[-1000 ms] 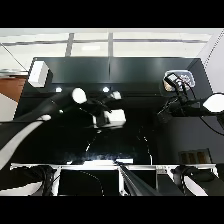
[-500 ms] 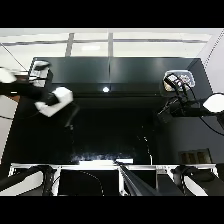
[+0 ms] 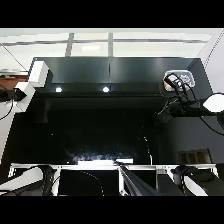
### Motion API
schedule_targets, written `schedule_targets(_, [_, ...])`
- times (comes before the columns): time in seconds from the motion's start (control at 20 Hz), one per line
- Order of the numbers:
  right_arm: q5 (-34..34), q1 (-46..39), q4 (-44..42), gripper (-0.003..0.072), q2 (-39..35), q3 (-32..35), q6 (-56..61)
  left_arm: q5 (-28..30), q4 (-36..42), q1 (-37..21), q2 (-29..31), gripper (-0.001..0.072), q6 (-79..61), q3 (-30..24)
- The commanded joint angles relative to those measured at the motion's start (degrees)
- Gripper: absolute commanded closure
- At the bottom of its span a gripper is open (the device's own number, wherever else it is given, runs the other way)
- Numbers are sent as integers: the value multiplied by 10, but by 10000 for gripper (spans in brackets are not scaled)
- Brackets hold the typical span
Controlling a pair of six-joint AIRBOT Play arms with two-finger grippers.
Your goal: Fold the box and place the chain.
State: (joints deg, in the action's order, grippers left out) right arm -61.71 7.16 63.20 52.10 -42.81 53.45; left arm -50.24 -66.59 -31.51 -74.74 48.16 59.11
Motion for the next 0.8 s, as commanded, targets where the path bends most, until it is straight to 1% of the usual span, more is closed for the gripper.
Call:
schedule_targets(0.0, [0, 0, -4, 643, 0, 0, 10, 84, 21, 8, -41, 534, -20, 0])
schedule_targets(0.1, [0, 0, -4, 643, 0, 0, 11, 95, 55, 19, -63, 533, -20, 0])
schedule_targets(0.2, [0, 0, -4, 643, 0, 0, 11, 98, 56, 27, -77, 524, -20, 0])
schedule_targets(0.25, [0, 0, -4, 643, 0, 0, 11, 98, 55, 29, -80, 506, -20, 0])
schedule_targets(0.3, [0, 0, -4, 643, 0, 0, 11, 100, 49, 30, -82, 228, -20, 0])
schedule_targets(0.35, [0, 0, -4, 643, 0, 0, 11, 107, 35, 32, -82, -6, -16, 0])
schedule_targets(0.4, [0, 0, -4, 642, 0, 0, 11, 105, 14, 33, -80, -7, -16, 4])
schedule_targets(0.45, [-1, 0, -5, 643, 0, 0, 10, 83, -8, 33, -71, -7, -12, 14])
schedule_targets(0.5, [-2, 0, -5, 643, 0, 0, 10, 67, -4, 33, -58, -6, -12, 22])
schedule_targets(0.65, [2, 0, -1, 643, 0, -7, 10, 14, 0, 41, 5, -7, 3, 49])
schedule_targets(0.7, [-1, 0, -1, 642, 0, -20, 11, 2, 1, 45, 31, -6, 18, 58])
schedule_targets(0.75, [-19, 0, -4, 642, 0, -43, 18, -4, 9, 50, 62, -4, 37, 65])
